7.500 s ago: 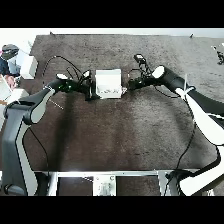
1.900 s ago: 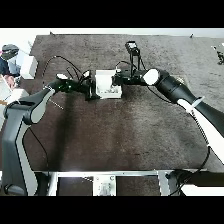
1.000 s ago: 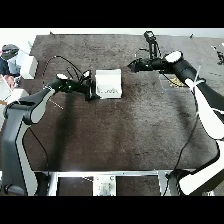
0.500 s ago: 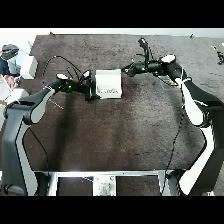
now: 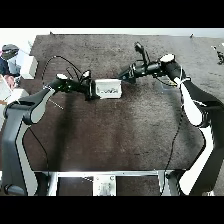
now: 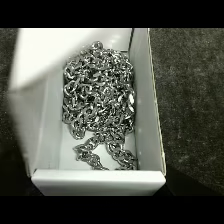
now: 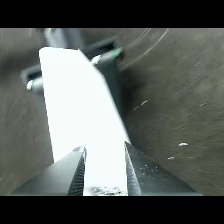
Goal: Fold the box and place the chain.
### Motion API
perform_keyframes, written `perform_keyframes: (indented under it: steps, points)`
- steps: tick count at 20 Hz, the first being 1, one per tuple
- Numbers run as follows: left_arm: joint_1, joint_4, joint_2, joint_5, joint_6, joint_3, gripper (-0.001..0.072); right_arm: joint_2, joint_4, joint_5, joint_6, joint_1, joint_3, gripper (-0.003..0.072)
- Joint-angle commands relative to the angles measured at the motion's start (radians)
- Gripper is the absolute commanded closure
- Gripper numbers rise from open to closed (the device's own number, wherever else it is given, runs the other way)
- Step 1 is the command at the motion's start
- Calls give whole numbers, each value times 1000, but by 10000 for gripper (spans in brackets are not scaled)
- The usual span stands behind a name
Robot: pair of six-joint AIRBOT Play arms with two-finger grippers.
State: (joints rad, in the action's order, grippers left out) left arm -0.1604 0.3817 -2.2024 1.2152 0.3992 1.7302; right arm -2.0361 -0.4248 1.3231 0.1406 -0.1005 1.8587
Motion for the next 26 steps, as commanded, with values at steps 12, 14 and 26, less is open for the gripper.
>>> perform_keyframes:
  steps: [12,14,26]
  points:
    - [-1,0,1,0,-2,0,227,2,-179,-48,-104,-132,1,371]
    - [-1,0,1,0,-2,0,226,1,-242,-60,-103,-149,1,351]
    - [-1,0,1,0,-2,0,226,24,-282,-169,-103,-160,1,340]
